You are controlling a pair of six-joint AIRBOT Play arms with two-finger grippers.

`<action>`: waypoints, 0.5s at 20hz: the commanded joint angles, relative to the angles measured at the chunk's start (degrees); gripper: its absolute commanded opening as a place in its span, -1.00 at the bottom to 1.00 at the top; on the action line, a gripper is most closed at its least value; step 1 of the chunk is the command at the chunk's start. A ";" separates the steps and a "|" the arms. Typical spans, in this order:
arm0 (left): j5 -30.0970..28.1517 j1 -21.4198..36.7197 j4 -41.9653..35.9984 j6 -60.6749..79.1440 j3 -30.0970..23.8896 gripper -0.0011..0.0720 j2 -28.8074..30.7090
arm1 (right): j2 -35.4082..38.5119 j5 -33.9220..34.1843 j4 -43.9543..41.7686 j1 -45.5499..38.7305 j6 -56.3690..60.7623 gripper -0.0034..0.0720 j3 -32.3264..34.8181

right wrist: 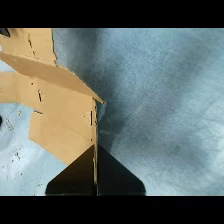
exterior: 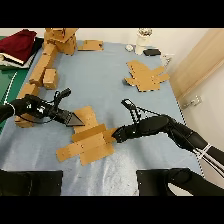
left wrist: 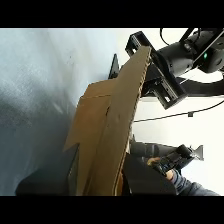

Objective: Fold the box.

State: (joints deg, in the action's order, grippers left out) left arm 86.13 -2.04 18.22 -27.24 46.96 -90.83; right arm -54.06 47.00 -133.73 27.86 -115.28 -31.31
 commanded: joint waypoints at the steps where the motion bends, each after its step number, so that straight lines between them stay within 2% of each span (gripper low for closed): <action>1: 0.09 0.39 3.32 -2.16 -0.31 -0.10 -0.02 | 0.04 -0.04 0.02 0.00 0.24 -0.91 -0.04; 8: -1.31 0.96 2.14 -0.15 -0.55 -0.11 -0.02 | 0.04 -0.04 0.24 0.00 0.39 -0.91 -0.04; 10: -2.38 0.59 1.27 1.03 -0.55 -0.19 -0.02 | 0.04 -0.04 0.24 0.00 0.42 -0.91 -0.02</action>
